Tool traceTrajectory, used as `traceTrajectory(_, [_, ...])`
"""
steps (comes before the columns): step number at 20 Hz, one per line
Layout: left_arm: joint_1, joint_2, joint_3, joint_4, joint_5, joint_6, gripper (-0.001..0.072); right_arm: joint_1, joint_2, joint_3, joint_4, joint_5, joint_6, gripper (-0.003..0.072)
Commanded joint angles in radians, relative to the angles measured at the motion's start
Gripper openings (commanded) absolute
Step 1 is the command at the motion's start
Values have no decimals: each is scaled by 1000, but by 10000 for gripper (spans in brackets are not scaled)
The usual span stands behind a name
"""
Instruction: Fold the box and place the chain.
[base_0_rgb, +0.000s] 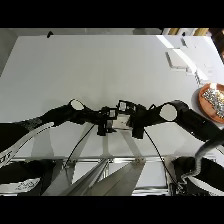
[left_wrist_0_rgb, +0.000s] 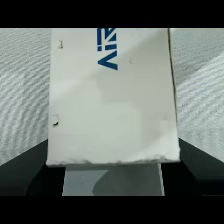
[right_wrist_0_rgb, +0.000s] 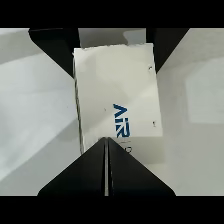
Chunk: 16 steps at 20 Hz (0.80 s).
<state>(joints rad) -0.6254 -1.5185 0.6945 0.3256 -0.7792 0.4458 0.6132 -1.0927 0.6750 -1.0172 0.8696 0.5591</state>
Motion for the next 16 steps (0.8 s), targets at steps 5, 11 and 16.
traceTrajectory(5, [0,-1,1,0,0,0,273,0,-8,-51,1,-26,-14,21])
traceTrajectory(11, [0,-1,1,0,0,0,273,0,-8,-54,2,-47,-13,21])
traceTrajectory(16, [0,-1,1,0,0,0,273,0,30,-49,1,-48,40,26])
